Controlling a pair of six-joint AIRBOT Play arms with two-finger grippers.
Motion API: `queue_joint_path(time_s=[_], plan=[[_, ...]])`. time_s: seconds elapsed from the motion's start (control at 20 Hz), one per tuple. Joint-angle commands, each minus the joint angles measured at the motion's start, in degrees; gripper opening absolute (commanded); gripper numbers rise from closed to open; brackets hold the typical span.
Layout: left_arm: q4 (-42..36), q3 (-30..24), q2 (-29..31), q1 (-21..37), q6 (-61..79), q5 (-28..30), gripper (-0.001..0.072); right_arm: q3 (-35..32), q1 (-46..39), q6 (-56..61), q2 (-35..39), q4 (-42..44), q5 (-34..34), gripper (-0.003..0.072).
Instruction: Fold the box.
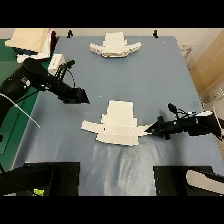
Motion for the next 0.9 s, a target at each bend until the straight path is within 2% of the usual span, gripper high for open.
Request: queue_joint_path(time_s=[0.0, 0.2, 0.45, 0.65, 0.85], plan=[[-1.2, 0.0, -0.5, 1.9, 0.9, -2.3, 0.0574, -0.8, 6.8, 0.5, 6.2, -1.9, -6.4, 0.0002], [-6.7, -1.4, -4.5, 1.9, 4.5, -2.0, 0.0575, -0.2, 12.3, 0.3, 12.9, -7.3, -12.8, 0.0002], [-13.3, -1.7, -12.3, 1.9, 9.2, -0.1, 0.0574, -0.2, 16.0, -2.3, 16.0, -8.1, -14.5, 0.0002], [-16.1, -1.7, -16.6, 1.9, 11.9, 0.9, 0.0574, -0.2, 17.7, -3.3, 20.0, -8.6, -15.1, 0.0002], [-21.0, -1.7, -20.5, 1.4, 15.8, 1.3, 0.0573, -0.2, 17.7, -3.3, 20.7, -8.5, -15.1, 0.0002]])
